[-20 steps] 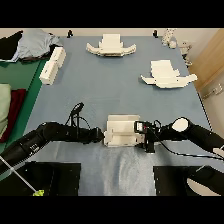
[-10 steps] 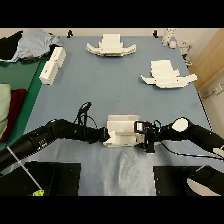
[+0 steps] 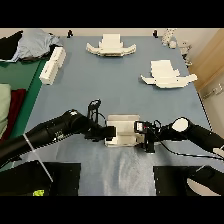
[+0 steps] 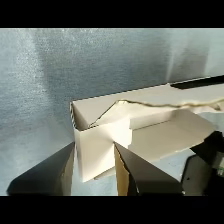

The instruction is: Fold the box.

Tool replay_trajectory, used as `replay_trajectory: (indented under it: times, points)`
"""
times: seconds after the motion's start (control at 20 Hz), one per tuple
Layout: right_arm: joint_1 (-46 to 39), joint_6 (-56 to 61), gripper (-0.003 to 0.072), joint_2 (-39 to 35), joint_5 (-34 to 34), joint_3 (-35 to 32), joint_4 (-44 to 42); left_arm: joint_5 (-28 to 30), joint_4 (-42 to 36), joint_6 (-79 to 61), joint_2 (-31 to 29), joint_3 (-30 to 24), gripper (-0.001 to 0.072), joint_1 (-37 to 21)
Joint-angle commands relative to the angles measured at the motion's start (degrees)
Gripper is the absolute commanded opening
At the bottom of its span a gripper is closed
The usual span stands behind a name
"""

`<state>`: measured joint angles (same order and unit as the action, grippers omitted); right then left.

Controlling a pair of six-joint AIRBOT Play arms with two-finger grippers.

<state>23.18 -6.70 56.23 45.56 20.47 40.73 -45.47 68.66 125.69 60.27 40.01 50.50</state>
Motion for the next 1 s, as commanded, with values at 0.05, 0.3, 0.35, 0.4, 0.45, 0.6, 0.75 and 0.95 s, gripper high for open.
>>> replay_trajectory:
  times: [0.05, 0.3, 0.35, 0.4, 0.45, 0.6, 0.75, 0.95]
  points:
    - [0.02, 0.00, 0.0502, 0.00, 0.00, 0.04, 0.00, -8.07, 8.92, 10.21, 6.51, 7.02, 0.0361, 4.20]
    - [0.02, 0.00, 0.0502, 0.00, 0.00, 0.04, 0.00, -13.99, 13.92, 16.90, 13.55, 12.35, 0.0360, 7.17]
    - [0.02, 0.00, 0.0502, 0.00, 0.00, 0.04, 0.00, -14.32, 14.12, 17.40, 14.60, 13.05, 0.0360, 7.39]
    - [0.02, 0.00, 0.0502, 0.00, 0.00, 0.04, 0.00, -14.23, 14.08, 18.40, 15.85, 13.88, 0.0360, 7.45]
    - [0.02, 0.00, 0.0502, 0.00, 0.00, 0.04, 0.00, -14.29, 14.40, 18.38, 17.03, 14.80, 0.0360, 7.78]
    - [0.02, 0.00, 0.0502, 0.00, 0.00, 0.04, 0.00, -16.79, 15.98, 19.85, 19.89, 17.14, 0.0360, 7.76]
    - [0.02, 0.00, 0.0502, 0.00, 0.00, 0.04, 0.00, -16.74, 16.13, 21.31, 20.61, 17.49, 0.0317, 7.76]
    - [0.02, 0.00, 0.0502, 0.00, 0.00, 0.04, 0.00, -16.70, 16.70, 21.14, 20.61, 17.49, 0.0167, 7.82]
